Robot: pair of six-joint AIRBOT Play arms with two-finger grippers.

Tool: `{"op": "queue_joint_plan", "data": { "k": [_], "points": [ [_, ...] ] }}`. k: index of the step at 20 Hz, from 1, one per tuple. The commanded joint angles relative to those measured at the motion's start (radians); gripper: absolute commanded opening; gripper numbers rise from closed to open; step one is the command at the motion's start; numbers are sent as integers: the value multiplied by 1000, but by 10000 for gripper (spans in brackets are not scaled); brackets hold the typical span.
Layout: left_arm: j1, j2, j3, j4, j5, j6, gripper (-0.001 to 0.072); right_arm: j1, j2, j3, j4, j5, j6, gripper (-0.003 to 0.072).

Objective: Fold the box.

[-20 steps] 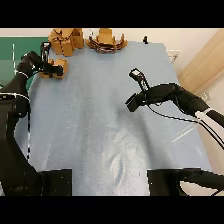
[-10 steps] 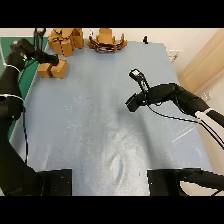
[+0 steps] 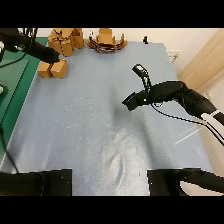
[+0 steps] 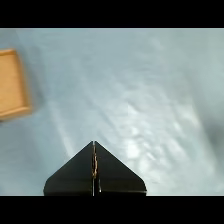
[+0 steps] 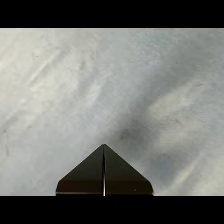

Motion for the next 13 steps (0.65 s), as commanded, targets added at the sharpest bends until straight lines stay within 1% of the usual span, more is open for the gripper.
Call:
{"op": "queue_joint_plan", "data": {
  "k": [1,3,5,7,8,13],
  "points": [
    [-74,245,-320,-162,80,168,14,1,16,0,24,-108,26,5],
    [-119,342,-452,-171,68,201,16,1,16,0,21,-149,25,6],
    [-150,381,-507,-172,31,193,16,1,16,0,18,-152,25,6],
    [-166,383,-510,-176,-47,192,16,1,16,0,18,-152,25,5],
    [-172,382,-510,-178,-69,193,16,1,16,0,18,-152,25,6],
    [-178,381,-510,-179,-73,190,17,1,16,0,18,-152,25,5]
  ]
}}
